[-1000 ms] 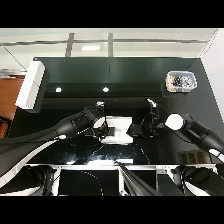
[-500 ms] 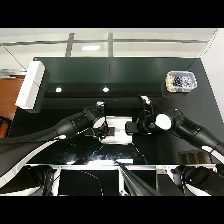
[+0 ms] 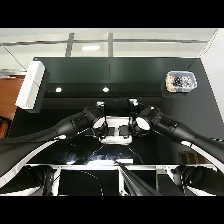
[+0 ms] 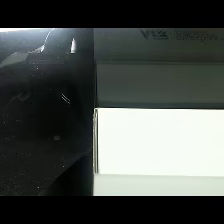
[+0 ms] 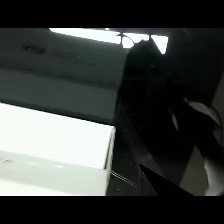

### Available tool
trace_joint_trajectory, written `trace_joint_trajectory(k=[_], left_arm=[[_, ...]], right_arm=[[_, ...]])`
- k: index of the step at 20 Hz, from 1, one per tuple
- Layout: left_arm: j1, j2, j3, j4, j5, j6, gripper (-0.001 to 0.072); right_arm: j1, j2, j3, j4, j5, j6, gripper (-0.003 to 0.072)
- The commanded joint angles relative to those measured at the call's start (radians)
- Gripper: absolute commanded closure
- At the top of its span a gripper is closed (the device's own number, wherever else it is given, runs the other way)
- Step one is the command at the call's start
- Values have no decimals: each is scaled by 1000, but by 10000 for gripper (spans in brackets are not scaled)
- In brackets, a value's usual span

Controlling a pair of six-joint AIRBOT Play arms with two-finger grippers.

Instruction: Fold the box and place the chain.

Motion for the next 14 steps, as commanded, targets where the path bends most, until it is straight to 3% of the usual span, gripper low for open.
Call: trace_joint_trajectory(k=[1,2,10,11,12,14], left_arm=[[0,0,1,0,1,0,678],[0,0,1,0,1,0,678],[0,0,1,0,0,0,678],[0,0,1,0,0,0,678],[0,0,1,0,0,0,679],[0,0,1,0,-5,0,678]], right_arm=[[13,-27,10,-35,29,64,202],[13,-35,10,-31,32,66,360],[13,-69,11,8,1,96,385],[13,-70,11,9,-9,98,599],[13,-70,11,9,-24,110,672],[13,-70,12,9,-36,122,673]])
